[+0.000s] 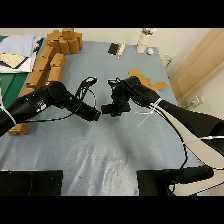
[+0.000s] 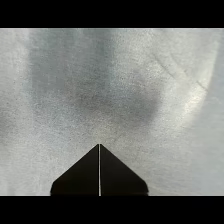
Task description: Fold the box.
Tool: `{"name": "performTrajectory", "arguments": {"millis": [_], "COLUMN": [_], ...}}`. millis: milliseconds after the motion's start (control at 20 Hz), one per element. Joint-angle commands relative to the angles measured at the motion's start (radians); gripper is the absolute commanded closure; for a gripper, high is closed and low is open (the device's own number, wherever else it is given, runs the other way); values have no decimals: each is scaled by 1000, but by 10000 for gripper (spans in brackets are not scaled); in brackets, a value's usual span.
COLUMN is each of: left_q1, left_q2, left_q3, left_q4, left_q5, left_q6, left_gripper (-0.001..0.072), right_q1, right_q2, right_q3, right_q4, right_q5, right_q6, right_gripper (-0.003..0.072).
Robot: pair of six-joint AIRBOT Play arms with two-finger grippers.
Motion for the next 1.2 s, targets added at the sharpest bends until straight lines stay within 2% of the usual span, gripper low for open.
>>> {"name": "performTrajectory", "arguments": {"millis": [0,200,300,500,550,600,650,700,750,850,1000,1050,1150], "left_q1": [0,0,0,0,0,0,0,0,0,0,0,0,0], "left_q2": [0,0,0,0,0,0,0,0,0,0,0,0,0], "left_q3": [1,1,1,1,1,1,1,1,1,1,1,1,1], "left_q4": [0,0,0,0,0,0,0,0,0,0,-11,-11,-19], "left_q5": [0,0,0,0,0,0,0,0,0,2,19,19,31], "left_q6": [0,0,0,0,0,0,0,0,0,0,0,0,0], "left_gripper": [695,696,696,696,695,696,696,695,696,695,696,696,696], "right_q1": [0,0,-23,-233,-306,-394,-481,-581,-676,-877,-1111,-1153,-1186], "right_q2": [0,0,0,0,0,0,0,0,-3,-43,-171,-221,-314], "right_q3": [1,1,13,71,78,83,84,84,85,118,238,289,389], "right_q4": [1,10,-51,-170,-200,-227,-225,-200,-159,15,427,502,533], "right_q5": [0,-2,-31,-152,-148,-130,-91,-26,48,176,217,217,210], "right_q6": [0,4,6,-32,-53,-72,-110,-170,-212,-314,-577,-637,-688], "right_gripper": [682,681,680,678,549,374,241,206,206,206,206,206,206]}}
